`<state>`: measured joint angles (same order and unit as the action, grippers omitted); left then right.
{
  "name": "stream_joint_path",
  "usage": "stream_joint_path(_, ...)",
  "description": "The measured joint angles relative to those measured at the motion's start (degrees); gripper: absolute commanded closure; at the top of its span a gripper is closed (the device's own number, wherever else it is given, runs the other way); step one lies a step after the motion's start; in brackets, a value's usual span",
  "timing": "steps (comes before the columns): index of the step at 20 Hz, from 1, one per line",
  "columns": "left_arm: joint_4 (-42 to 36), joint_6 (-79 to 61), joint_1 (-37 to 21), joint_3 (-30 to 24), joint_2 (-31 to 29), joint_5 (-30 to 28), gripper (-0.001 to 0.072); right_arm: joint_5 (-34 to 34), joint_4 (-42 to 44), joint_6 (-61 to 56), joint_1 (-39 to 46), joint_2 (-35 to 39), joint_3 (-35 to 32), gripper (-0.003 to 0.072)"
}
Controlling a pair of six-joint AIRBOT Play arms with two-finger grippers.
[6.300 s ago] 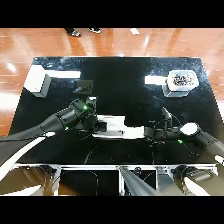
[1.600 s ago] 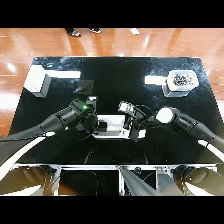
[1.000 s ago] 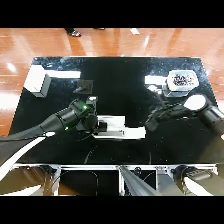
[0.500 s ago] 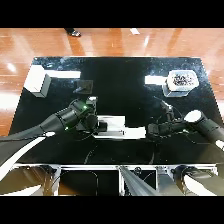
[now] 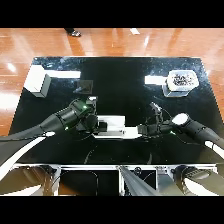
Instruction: Fold the box and place the chain.
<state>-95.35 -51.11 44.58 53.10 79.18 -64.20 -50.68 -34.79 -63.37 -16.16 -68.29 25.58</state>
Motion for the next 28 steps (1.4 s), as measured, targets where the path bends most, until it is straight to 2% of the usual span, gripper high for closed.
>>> stream_joint_path(5,-0.15,-0.11,0.02,0.0,0.0,0.24,0.0686,-4.5,3.21,3.45,-0.59,-0.13,2.64,0.0255)
stream_joint_path(6,-0.15,-0.11,0.02,0.0,0.0,0.17,0.0686,-5.25,3.32,3.85,-0.63,-0.13,3.19,0.0206)
stream_joint_path(7,-0.13,-0.11,0.02,0.0,0.0,0.2,0.0686,-5.79,3.72,4.13,-0.63,-0.13,3.8,0.0116)
stream_joint_path(17,-0.15,-0.11,0.02,0.0,0.0,0.11,0.0686,-8.98,4.26,2.91,-1.75,-0.13,7.58,0.0109)
stream_joint_path(20,-0.15,-0.11,0.02,0.0,0.0,0.09,0.0686,-6.99,3.67,0.2,-4.37,-0.15,7.91,0.0111)
stream_joint_path(24,-0.15,-0.11,0.02,0.0,0.0,0.09,0.0686,-1.14,-1.53,-7.76,-10.78,-0.15,10.03,0.0112)
stream_joint_path(28,-0.15,-0.09,0.02,0.0,0.0,0.09,0.0686,3.23,-18.43,-27.34,-19.15,-0.15,14.6,0.0132)
